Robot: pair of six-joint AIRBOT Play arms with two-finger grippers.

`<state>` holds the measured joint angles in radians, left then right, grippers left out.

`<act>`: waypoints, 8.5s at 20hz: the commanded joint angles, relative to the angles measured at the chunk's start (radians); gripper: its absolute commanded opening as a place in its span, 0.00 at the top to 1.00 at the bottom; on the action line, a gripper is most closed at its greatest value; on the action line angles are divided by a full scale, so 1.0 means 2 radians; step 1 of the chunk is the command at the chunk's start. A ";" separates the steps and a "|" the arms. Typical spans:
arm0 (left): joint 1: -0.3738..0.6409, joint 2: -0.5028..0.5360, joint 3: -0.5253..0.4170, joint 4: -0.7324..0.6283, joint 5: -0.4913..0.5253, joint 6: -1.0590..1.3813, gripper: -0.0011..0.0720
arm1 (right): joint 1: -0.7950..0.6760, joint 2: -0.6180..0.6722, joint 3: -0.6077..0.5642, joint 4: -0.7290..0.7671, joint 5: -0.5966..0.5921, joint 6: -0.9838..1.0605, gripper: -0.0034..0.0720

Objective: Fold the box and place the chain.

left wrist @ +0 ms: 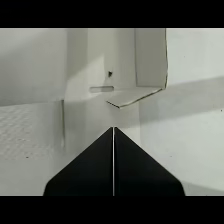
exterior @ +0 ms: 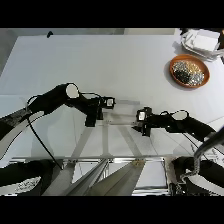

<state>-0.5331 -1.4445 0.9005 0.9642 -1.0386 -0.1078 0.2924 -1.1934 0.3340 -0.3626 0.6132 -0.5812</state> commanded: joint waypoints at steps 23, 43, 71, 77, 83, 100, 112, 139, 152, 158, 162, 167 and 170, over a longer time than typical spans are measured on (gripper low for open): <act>-0.002 0.011 -0.029 -0.029 0.093 0.112 0.58 | 0.000 0.000 0.000 0.000 0.000 0.000 0.50; -0.054 0.010 -0.029 -0.060 0.122 0.134 0.90 | 0.000 0.000 0.000 0.000 0.000 0.000 0.50; 0.023 0.104 -0.031 -0.026 0.062 -0.097 0.98 | 0.000 0.000 0.000 0.000 0.000 0.000 0.50; 0.091 0.182 -0.070 -0.027 0.026 -0.205 0.98 | 0.000 0.000 0.000 0.000 0.000 0.000 0.50; 0.140 0.162 -0.127 -0.029 0.023 -0.385 0.98 | 0.000 0.000 0.000 0.000 0.000 0.000 0.50; 0.056 0.043 -0.129 -0.126 0.118 -0.428 0.98 | 0.000 0.000 0.000 0.000 0.000 0.000 0.50; 0.057 0.061 -0.129 -0.155 0.109 -0.399 0.98 | 0.000 0.000 0.000 0.000 0.000 0.000 0.50; 0.016 0.129 -0.124 -0.180 0.105 -0.393 0.84 | 0.000 0.000 0.000 0.000 0.000 0.000 0.50; 0.131 0.102 -0.123 -0.068 0.030 -0.484 0.98 | 0.000 0.000 0.000 0.000 0.000 0.000 0.50; 0.079 0.041 -0.123 -0.138 0.088 -0.448 0.98 | 0.000 0.000 0.000 0.000 0.000 0.000 0.50; 0.072 0.041 -0.123 -0.153 0.095 -0.438 0.97 | 0.000 0.000 0.000 0.000 0.000 0.000 0.50; 0.072 0.051 -0.122 -0.157 0.097 -0.434 0.97 | 0.000 0.000 0.000 0.000 0.000 0.000 0.50; 0.068 0.073 -0.121 -0.188 0.096 -0.403 0.96 | 0.000 0.000 0.000 0.000 0.000 0.000 0.50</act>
<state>-0.3901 -1.3281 0.6559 0.6373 -0.8494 -0.9600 0.2928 -1.1927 0.3336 -0.3622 0.6128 -0.5808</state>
